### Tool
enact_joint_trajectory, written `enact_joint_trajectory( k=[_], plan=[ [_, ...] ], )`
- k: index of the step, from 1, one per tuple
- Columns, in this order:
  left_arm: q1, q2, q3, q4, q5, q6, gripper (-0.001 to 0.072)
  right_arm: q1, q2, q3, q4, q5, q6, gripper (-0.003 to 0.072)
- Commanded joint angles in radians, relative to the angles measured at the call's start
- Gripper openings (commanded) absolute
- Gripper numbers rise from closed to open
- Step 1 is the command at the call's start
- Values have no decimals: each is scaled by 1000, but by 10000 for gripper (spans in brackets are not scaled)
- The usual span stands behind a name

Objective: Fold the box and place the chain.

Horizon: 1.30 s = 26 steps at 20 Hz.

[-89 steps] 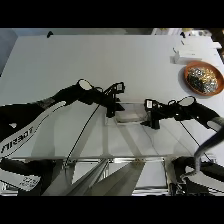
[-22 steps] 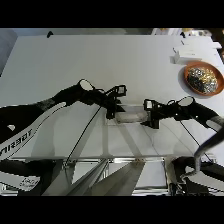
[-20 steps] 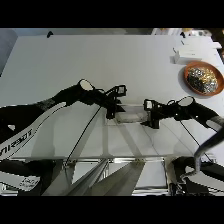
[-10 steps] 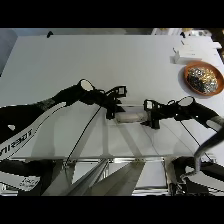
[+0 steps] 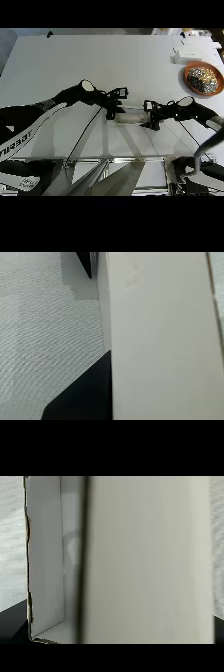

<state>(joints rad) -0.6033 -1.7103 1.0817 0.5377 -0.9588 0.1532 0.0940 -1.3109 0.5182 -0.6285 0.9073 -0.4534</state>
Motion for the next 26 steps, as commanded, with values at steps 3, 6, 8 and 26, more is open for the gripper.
enact_joint_trajectory(
  k=[3, 6, 8, 26],
  plan=[
    [-3, -2, -1, 21, 5, -8, 0, 0, 3, 1, 16, 43, -1, 714],
    [-3, -2, -1, 21, 5, -14, 0, -3, 10, 2, 41, 50, -1, 715],
    [-3, -2, -1, 21, 4, -23, 0, -3, 10, 2, 35, 37, 3, 708],
    [-3, -1, -1, 20, 5, -23, 1, -3, -9, 1, -23, -32, 64, 335]
  ],
)
